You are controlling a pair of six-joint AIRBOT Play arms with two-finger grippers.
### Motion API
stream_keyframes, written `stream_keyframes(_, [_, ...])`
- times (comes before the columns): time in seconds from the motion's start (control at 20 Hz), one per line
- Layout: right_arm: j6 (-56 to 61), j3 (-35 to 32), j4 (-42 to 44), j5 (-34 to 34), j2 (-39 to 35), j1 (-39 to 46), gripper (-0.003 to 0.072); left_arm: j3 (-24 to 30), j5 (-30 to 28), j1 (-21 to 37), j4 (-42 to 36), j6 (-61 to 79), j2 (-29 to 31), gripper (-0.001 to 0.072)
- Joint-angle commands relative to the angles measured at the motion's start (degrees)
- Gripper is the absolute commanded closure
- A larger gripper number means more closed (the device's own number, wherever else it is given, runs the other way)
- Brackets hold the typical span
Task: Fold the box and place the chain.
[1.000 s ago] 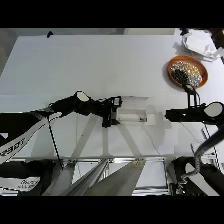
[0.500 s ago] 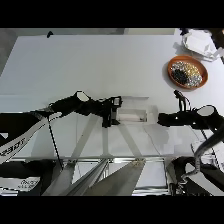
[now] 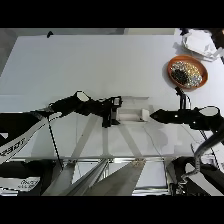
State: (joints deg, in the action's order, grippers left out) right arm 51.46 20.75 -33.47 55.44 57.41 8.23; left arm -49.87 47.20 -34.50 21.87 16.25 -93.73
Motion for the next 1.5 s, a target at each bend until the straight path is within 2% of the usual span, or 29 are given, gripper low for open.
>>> stream_keyframes(0.0, [-0.4,0.0,2.5,1.6,-1.8,0.0,0.0324,0.0,0.0,0.0,0.0,0.0,0.0,0.0500])
stream_keyframes(0.3, [-0.6,0.0,2.1,4.3,-1.8,-1.3,0.0324,0.0,0.0,0.0,0.0,0.0,0.0,0.0500])
stream_keyframes(0.55, [2.4,0.5,0.7,-4.4,-1.8,-9.9,0.0322,0.0,0.0,0.0,0.0,0.0,0.0,0.0500])
stream_keyframes(0.7, [9.2,4.3,-6.1,-6.8,-1.8,-13.9,0.0322,0.0,0.0,0.0,0.0,0.0,0.0,0.0500])
stream_keyframes(0.9, [24.2,7.5,-21.2,-8.1,-1.0,-20.2,0.0319,0.0,0.0,0.0,0.0,0.0,0.0,0.0500])
stream_keyframes(1.0, [30.4,8.5,-26.8,-9.1,-0.1,-23.1,0.0202,0.0,0.0,0.0,0.0,0.0,0.0,0.0500])
stream_keyframes(1.15, [37.5,10.5,-32.2,-11.4,1.5,-27.6,0.0203,0.0,0.0,0.0,0.0,0.0,0.0,0.0500])
stream_keyframes(1.45, [54.0,19.0,-44.4,-5.3,10.3,-35.6,0.0203,0.0,0.0,0.0,0.0,0.0,0.0,0.0500])
